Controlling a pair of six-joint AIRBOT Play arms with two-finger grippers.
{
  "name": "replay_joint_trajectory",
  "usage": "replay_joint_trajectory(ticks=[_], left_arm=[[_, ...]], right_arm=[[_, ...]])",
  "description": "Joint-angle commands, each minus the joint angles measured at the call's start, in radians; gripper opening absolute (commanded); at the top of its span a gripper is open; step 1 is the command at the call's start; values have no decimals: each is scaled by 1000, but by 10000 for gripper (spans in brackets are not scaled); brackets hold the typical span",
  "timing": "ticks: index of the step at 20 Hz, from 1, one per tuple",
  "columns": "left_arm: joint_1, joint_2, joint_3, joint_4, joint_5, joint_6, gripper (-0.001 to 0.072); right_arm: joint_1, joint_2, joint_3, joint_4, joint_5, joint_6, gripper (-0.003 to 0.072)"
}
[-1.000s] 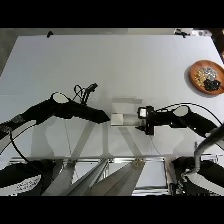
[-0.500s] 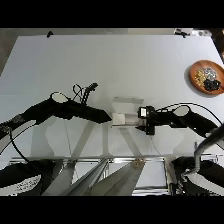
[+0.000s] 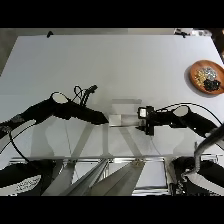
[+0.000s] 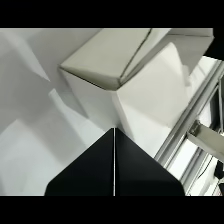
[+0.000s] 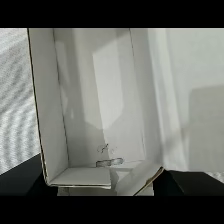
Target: Fold the box and place the chain.
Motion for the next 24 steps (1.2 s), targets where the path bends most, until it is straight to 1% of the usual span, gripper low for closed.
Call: replay_joint_trajectory(ticks=[1, 2, 3, 4, 5, 6, 8, 9, 13, 15, 16, 22, 24], left_arm=[[40, 0, 0, 31, -3, -35, 8], [45, 0, 0, 18, -6, -27, 19], [45, 0, 0, 11, -10, -5, 56], [45, 0, 0, 8, -14, 14, 157], [45, 0, 0, 9, -15, 19, 200], [45, 0, 0, 6, -19, 28, 219], [45, 0, 0, -21, -45, 65, 220], [45, 0, 0, -43, -55, 83, 234], [44, 0, 0, -129, -58, 130, 237], [40, -2, 0, -121, -58, 132, 380], [40, -5, 0, -111, -54, 122, 393], [41, -11, 0, -77, -29, 75, 385], [33, -10, 0, -73, -29, 37, 392]], right_arm=[[0, 0, 0, 1, 2, 1, 482], [0, 0, 0, 1, 2, 1, 482], [0, 0, 0, 0, 2, 1, 482], [0, 0, 0, 1, 2, 1, 482], [0, 0, 0, 1, 2, 1, 482], [0, 0, 0, 1, 2, 1, 482], [0, 0, 0, 1, 2, 1, 482], [0, 0, 0, 1, 2, 1, 482], [0, 0, 0, 0, 2, 1, 482], [0, 0, 0, 1, 2, 1, 482], [0, 0, 0, 1, 2, 1, 482], [0, 0, 0, 1, 2, 1, 482], [0, 0, 0, 1, 2, 1, 482]])
